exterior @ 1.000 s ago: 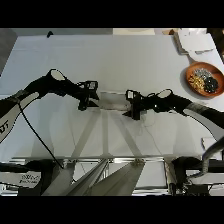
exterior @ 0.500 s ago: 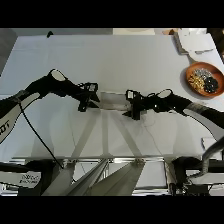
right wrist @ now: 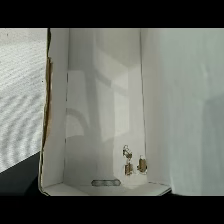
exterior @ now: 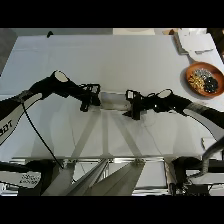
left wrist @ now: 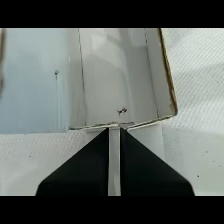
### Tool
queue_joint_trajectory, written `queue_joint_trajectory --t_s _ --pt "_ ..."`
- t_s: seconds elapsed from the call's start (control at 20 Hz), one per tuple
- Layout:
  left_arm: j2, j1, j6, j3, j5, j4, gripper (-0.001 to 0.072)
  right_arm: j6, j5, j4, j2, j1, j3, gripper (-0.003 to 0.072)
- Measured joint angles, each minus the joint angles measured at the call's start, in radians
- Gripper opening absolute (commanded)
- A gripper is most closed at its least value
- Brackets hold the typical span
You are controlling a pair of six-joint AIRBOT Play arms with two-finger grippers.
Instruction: Fold the box and place the chain.
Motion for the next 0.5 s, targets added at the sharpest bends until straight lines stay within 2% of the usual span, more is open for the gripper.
queue_joint_trajectory --t_s 0.25,0.3,0.35,0.5 --pt "-0.002 0.000 0.000 0.000 -0.014 -0.002 0.0079 -0.001 0.000 0.000 0.000 0.000 0.000 0.0388" --pt "-0.002 0.000 0.000 0.000 -0.018 -0.002 0.0133 -0.001 0.000 0.000 0.000 0.000 0.000 0.0388" --pt "-0.002 0.000 0.000 0.000 -0.019 -0.003 0.0222 -0.001 0.000 -0.001 0.000 0.000 0.000 0.0388" --pt "-0.002 0.000 -0.002 0.000 -0.023 -0.005 0.0238 -0.002 0.000 -0.001 0.000 0.000 0.000 0.0388"
